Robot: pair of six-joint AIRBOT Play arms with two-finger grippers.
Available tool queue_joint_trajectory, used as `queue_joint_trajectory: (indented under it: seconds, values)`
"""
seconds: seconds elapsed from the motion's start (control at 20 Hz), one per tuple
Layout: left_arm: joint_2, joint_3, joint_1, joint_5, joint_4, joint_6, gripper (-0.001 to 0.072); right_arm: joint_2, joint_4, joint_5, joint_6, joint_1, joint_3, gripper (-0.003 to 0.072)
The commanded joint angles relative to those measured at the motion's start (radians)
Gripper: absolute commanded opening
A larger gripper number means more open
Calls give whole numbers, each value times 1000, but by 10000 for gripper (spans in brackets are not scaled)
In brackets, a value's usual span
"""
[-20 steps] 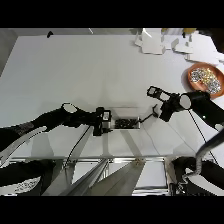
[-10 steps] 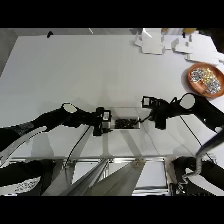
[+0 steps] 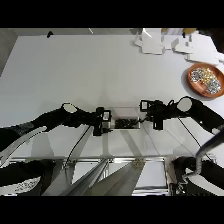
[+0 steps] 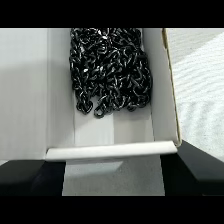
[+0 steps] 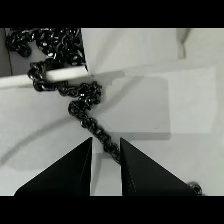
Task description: Fold the box and place the chain.
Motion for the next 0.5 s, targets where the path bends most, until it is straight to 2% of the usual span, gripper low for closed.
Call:
queue_joint_trajectory:
  seconds: [0.0, 0.25, 0.35, 0.45]
  values:
    - [1, 0, -1, 0, 0, 0, 210, -29, 11, -32, -10, 21, -2, 174]
    - [1, 0, -1, 0, 0, 0, 210, -39, -109, -30, 58, 21, -2, 151]
    - [1, 0, -1, 0, 0, 0, 210, -39, -113, -32, 57, 21, -2, 147]
    - [1, 0, -1, 0, 0, 0, 210, -39, -107, -31, 57, 21, -2, 90]
